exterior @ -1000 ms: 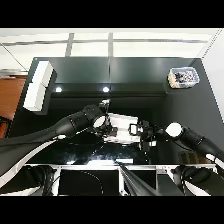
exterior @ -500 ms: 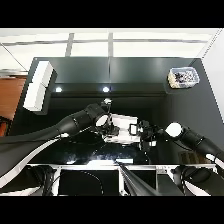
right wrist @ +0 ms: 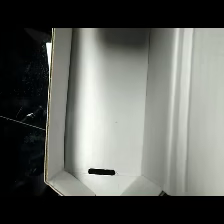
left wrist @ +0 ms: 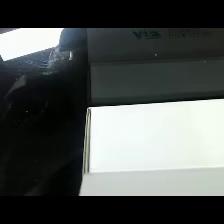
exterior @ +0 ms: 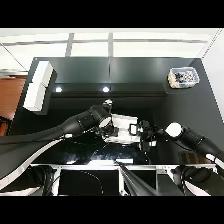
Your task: Fold the box and place the chain.
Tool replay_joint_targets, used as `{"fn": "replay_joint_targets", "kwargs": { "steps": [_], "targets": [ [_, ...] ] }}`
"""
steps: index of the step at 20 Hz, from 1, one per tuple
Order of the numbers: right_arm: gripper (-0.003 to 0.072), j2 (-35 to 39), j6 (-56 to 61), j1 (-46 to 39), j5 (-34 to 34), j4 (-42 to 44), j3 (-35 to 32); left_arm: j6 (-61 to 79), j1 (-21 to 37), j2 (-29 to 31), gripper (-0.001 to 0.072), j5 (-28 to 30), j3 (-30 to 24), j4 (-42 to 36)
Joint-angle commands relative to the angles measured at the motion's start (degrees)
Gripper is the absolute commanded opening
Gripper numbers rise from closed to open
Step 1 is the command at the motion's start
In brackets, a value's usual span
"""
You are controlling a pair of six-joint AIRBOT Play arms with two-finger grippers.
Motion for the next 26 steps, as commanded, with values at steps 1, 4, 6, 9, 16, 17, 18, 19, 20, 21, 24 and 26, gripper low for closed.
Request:
{"fn": "replay_joint_targets", "kwargs": {
  "steps": [1,4,6,9,16,17,18,19,20,21,24,26],
  "targets": [
    [0.0369,0.0,0.0,0.0,0.0,0.0,0.0,-0.3,-0.1,0.0,0.0097,0.0,0.1,0.4],
    [0.0369,0.0,0.0,0.0,0.0,0.0,0.0,-0.2,-0.1,0.0,0.0027,0.0,0.1,-0.2],
    [0.0369,0.0,0.0,0.0,0.0,0.0,0.0,-0.2,-0.2,0.0,0.0027,0.2,0.1,-0.3],
    [0.0466,0.3,0.6,0.0,0.0,0.5,0.0,-0.2,-0.2,0.0,0.0027,0.1,0.1,-0.3],
    [0.0694,12.4,21.2,0.0,5.7,-15.9,0.7,-0.3,0.3,0.0,0.0027,-0.6,0.1,-0.3],
    [0.0693,12.2,20.9,0.0,6.9,-15.9,0.6,-0.3,0.3,0.0,0.0028,-0.2,0.1,-0.3],
    [0.0693,12.2,19.5,0.0,7.0,-15.9,0.1,-0.2,0.3,0.0,0.0027,0.2,0.1,-0.5],
    [0.0693,12.1,17.7,0.0,6.9,-15.9,-0.2,-0.2,0.3,0.0,0.0027,0.2,0.1,-0.5],
    [0.0693,11.9,16.8,0.0,6.6,-15.1,-0.2,-0.2,0.3,0.0,0.0027,0.2,0.1,-0.5],
    [0.0693,11.3,15.6,0.0,6.4,-13.0,-0.2,-0.2,0.3,0.0,0.0028,0.2,0.1,-0.5],
    [0.0657,8.3,9.8,0.2,6.7,-6.3,-0.2,-0.3,0.3,0.0,0.0028,0.3,0.1,-0.4],
    [0.0432,7.3,8.6,0.2,6.7,-4.3,-0.2,-0.3,0.3,0.0,0.0028,0.3,0.1,-0.5]
  ]
}}
